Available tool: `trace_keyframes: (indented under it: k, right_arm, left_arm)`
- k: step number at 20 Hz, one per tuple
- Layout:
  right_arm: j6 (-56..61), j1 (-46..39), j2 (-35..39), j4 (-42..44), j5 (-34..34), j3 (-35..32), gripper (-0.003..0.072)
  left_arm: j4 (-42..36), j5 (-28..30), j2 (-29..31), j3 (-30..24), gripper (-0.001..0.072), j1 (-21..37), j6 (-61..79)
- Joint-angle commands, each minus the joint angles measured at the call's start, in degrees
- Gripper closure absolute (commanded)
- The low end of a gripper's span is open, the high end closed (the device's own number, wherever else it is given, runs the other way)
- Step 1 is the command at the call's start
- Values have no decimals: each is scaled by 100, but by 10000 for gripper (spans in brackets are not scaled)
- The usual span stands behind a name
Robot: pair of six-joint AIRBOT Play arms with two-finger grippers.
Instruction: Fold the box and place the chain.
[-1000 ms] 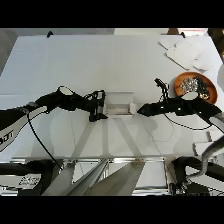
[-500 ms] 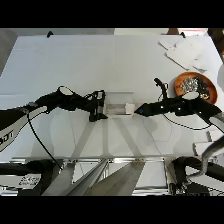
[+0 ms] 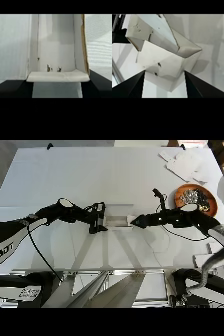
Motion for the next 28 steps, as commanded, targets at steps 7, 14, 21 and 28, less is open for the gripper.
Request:
trace_keyframes:
  k: [7,14,21,28]
  right_arm:
    - [326,511,0,9,-1071,2,143]
    - [437,514,0,-225,-1165,2,184]
    - [540,560,0,-326,-1172,4,235]
    - [798,964,17,-439,-1370,17,234]
  left_arm:
    - [0,2,4,2,418,0,0]
    - [0,0,4,2,418,0,0]
    - [0,0,4,2,418,0,0]
    - [0,2,4,2,418,0,0]
